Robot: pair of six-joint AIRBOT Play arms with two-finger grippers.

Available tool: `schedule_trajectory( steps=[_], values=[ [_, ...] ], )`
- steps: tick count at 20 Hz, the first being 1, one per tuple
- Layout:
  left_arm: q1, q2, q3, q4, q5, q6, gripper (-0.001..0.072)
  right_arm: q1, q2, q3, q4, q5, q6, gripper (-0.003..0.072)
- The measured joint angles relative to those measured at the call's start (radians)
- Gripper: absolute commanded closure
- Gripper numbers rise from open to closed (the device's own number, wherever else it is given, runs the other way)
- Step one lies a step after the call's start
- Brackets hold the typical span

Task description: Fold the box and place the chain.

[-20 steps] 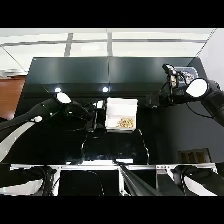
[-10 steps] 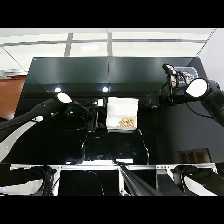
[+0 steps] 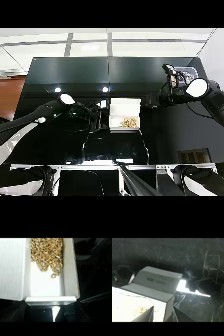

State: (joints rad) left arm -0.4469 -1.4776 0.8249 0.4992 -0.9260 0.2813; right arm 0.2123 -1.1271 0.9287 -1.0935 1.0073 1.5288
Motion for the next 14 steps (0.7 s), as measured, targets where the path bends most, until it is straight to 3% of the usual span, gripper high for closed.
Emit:
schedule_trajectory(
  steps=[3, 4, 6, 12, 13, 14],
  values=[
    [-0.008, 0.000, 0.001, -0.002, 0.017, -0.012, 0.0021, 0.000, 0.000, 0.000, 0.000, 0.000, 0.000, 0.0401],
    [-0.009, 0.000, 0.001, -0.002, 0.021, -0.016, 0.0082, 0.000, 0.000, 0.000, 0.000, 0.000, 0.000, 0.0401],
    [-0.011, 0.000, 0.001, -0.003, 0.025, -0.019, 0.0452, 0.000, 0.000, 0.000, 0.000, -0.001, 0.000, 0.0402],
    [-0.011, 0.000, 0.001, -0.003, 0.029, -0.023, 0.0490, 0.000, 0.000, 0.000, 0.001, -0.004, 0.000, 0.0401],
    [-0.011, 0.000, 0.001, -0.003, 0.029, -0.023, 0.0490, 0.000, 0.000, 0.000, 0.003, -0.013, 0.000, 0.0347],
    [-0.011, 0.000, 0.001, -0.003, 0.029, -0.023, 0.0490, 0.000, 0.000, 0.000, 0.009, -0.031, 0.000, 0.0012]
  ],
)
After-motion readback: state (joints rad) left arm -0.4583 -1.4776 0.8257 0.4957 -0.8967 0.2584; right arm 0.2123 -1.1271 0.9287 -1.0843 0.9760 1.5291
